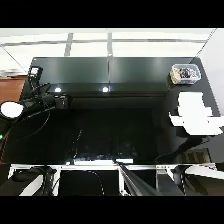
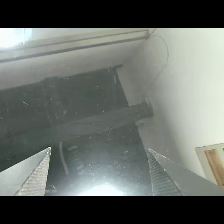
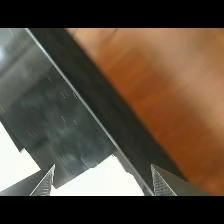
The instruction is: Fold the box and place the chain.
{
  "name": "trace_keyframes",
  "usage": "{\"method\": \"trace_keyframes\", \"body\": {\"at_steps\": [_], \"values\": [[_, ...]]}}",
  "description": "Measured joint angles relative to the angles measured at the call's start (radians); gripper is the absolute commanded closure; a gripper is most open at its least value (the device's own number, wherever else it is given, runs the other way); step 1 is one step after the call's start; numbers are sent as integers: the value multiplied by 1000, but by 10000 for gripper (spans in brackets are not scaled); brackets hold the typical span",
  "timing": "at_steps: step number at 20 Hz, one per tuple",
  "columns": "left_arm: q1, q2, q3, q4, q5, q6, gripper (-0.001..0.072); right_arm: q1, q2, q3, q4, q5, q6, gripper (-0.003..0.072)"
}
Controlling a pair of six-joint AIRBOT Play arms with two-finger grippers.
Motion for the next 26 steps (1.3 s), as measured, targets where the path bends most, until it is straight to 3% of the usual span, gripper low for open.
{"method": "trace_keyframes", "body": {"at_steps": [4,8,10,11,12,19,22,26], "values": [[0,0,0,-3,-7,0,-3,-48,-119,93,-5,140,-87,-33],[-5,0,0,-5,-16,-1,-3,-44,-169,122,-10,235,-196,442],[-6,0,0,-5,-21,-1,-3,-29,-179,127,2,254,-239,572],[-6,0,0,-7,-22,-1,-2,-19,-180,129,9,264,-254,572],[-6,0,0,-9,-24,-2,-2,-7,-180,130,17,271,-267,681],[-6,0,0,-29,-40,-3,-3,72,-78,82,101,342,-288,672],[-6,0,0,-47,-47,-5,-3,126,40,-48,238,328,-299,672],[-19,-6,0,-69,-62,-8,-2,274,243,-320,379,240,-343,672]]}}
